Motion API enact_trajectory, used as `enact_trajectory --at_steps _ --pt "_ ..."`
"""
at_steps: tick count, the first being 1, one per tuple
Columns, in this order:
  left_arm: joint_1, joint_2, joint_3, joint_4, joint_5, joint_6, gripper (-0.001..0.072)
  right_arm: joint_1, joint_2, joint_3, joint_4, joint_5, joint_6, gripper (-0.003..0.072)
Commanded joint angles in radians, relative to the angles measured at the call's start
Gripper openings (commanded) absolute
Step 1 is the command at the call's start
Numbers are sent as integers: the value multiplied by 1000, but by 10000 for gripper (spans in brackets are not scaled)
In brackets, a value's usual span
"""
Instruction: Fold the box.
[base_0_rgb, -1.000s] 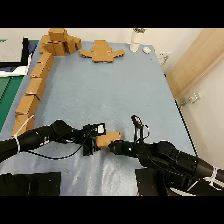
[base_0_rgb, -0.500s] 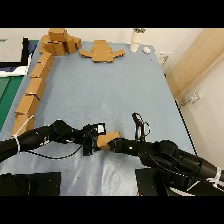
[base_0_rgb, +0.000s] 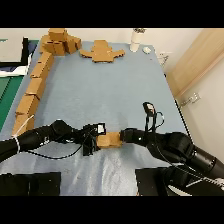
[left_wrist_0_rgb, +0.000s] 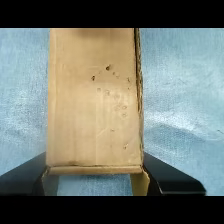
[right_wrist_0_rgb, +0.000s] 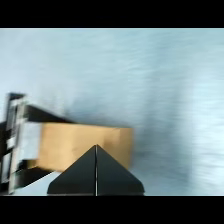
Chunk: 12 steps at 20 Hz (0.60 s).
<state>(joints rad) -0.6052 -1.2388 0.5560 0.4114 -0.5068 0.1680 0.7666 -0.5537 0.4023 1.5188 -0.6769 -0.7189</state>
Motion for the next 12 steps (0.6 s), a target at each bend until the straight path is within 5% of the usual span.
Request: enact_trajectory --at_steps 1,4,12 --pt "0 0 0 0 0 0 522 -126 -50 51 -111 -202 38 2" --pt "0 -1 0 0 0 0 522 -204 -122 80 -101 -266 38 2" --pt "0 0 0 -7 -2 0 522 -214 -170 86 -83 -201 100 2"
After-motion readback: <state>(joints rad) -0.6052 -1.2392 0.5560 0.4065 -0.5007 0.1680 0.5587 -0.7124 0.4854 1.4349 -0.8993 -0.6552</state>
